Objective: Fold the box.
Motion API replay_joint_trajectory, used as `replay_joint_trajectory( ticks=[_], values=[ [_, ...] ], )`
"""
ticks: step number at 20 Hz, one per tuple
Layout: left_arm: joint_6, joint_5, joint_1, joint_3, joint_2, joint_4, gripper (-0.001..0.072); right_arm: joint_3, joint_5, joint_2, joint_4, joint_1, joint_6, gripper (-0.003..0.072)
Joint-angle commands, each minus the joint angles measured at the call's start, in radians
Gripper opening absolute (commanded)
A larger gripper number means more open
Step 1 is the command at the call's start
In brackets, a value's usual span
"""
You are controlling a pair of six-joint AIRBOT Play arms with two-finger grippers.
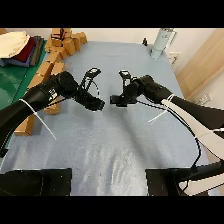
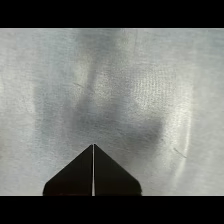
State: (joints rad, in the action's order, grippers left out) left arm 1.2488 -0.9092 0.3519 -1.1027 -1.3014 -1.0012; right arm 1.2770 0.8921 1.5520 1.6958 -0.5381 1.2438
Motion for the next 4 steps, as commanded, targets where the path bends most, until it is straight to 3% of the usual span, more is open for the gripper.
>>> replay_joint_trajectory(
  ticks=[1,4],
  values=[
    [-0.002,0.001,0.003,-0.002,-0.003,0.003,0.0012,0.003,0.003,0.003,0.014,0.0,0.006,0.0009],
    [-0.002,0.001,0.003,-0.002,-0.003,0.003,0.0013,0.004,0.003,0.003,0.014,0.0,0.006,0.0009]
  ],
)
